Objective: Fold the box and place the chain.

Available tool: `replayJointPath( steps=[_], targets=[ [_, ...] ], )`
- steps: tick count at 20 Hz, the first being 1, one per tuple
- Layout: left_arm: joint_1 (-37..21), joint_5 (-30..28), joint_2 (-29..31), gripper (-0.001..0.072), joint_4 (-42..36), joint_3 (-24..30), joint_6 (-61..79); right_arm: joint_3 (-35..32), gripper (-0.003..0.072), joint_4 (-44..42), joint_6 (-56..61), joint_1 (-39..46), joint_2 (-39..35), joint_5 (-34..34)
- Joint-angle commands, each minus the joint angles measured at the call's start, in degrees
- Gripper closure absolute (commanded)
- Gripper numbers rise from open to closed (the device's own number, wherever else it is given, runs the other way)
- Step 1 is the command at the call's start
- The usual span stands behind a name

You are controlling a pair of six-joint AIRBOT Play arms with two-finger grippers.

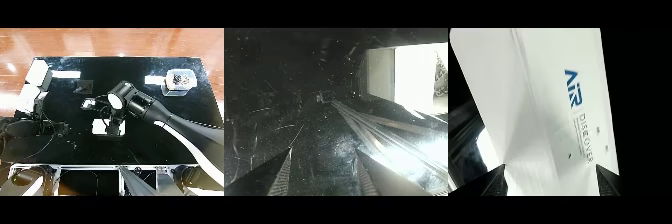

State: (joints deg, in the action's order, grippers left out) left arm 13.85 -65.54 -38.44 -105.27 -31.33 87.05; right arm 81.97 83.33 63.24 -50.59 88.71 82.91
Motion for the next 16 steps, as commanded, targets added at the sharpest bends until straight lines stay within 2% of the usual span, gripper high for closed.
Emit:
replayJointPath(
  steps=[1,16],
  targets=[
    [0.0,0.2,0.1,0.0198,0.0,0.0,0.0,0.0,-0.0034,-0.1,-3.3,-0.2,0.1,-4.1],
    [0.0,0.2,0.1,0.0198,0.0,0.0,0.0,-1.3,-0.0015,1.0,-5.2,-0.2,1.4,-4.7]
  ],
)
